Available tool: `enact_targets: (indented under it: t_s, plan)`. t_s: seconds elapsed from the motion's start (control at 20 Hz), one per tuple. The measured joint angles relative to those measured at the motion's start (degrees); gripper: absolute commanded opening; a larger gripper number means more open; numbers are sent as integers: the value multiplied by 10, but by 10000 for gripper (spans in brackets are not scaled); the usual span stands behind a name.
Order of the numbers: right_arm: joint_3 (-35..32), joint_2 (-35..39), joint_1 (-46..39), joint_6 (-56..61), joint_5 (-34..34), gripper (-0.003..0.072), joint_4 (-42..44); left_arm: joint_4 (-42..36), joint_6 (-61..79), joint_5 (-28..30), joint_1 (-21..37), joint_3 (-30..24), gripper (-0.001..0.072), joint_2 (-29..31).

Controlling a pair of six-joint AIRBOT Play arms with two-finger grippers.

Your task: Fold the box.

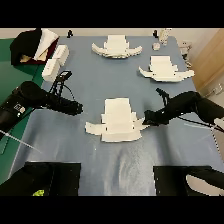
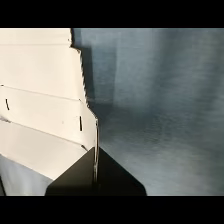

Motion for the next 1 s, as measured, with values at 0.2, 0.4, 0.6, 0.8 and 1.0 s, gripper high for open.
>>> enact_targets:
  t_s: [0.2,0.4,0.6,0.8,1.0]
  plan:
    - [-65,78,49,-3,56,0,-1,-33,0,0,0,0,16,0]
    - [-132,169,70,7,108,0,-2,-50,0,9,0,0,451,-14]
    - [-167,225,78,17,128,0,-2,-64,9,15,0,0,355,-67]
    - [-176,241,101,20,134,0,-1,-126,60,17,0,4,355,-139]
    - [-179,245,117,30,139,0,-1,-190,121,-6,0,45,355,-232]
